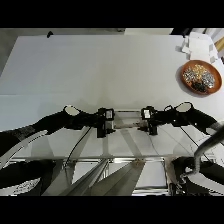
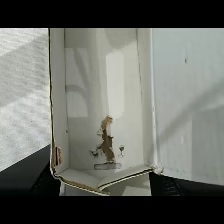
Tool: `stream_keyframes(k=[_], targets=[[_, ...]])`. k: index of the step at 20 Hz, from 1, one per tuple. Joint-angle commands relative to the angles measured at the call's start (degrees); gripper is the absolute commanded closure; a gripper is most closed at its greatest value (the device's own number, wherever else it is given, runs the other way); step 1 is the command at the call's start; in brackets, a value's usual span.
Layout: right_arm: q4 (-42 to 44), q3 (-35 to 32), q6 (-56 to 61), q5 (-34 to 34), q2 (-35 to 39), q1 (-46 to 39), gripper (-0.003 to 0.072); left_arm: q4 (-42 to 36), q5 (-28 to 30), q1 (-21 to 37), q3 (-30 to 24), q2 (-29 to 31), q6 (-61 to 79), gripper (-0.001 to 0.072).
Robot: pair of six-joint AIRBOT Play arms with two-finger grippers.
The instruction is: Fold the box and place the chain.
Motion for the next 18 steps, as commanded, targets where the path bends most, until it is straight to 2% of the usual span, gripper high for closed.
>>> stream_keyframes(k=[1,4,18], targets=[[0.0,0.0,0.0,0.0,0.0,0.0,0.0227,0.0,0.0,0.0,0.0,0.0,0.0,0.0397],[0.0,0.0,-4.0,-0.2,0.0,0.0,0.0227,0.0,0.0,0.0,0.0,0.0,0.0,0.0397],[-0.2,0.0,-4.3,-1.3,0.0,0.0,0.0228,0.0,0.0,0.0,0.0,0.0,0.0,0.0397]])
